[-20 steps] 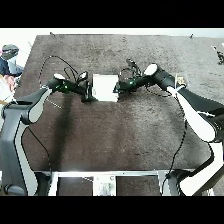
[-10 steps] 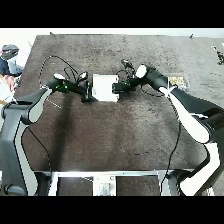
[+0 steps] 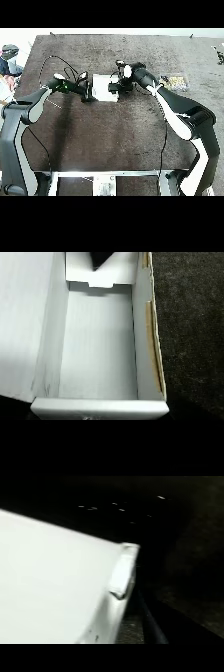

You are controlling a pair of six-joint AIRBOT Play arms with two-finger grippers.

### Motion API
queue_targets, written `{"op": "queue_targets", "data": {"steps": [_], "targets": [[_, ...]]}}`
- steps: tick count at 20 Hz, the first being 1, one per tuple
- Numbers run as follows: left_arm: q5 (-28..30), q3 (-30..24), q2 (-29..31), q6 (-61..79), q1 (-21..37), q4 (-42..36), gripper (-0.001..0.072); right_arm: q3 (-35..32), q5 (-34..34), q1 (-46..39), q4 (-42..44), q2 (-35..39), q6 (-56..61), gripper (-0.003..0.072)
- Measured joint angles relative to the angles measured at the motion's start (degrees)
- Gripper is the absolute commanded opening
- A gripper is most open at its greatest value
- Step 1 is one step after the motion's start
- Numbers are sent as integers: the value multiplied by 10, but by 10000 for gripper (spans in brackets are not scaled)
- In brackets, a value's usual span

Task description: Fold the box and place the chain.

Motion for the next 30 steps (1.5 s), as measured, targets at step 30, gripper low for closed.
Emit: {"op": "queue_targets", "data": {"steps": [30], "targets": [[0,0,0,0,0,0,519,126,128,27,-92,-81,72,282]]}}
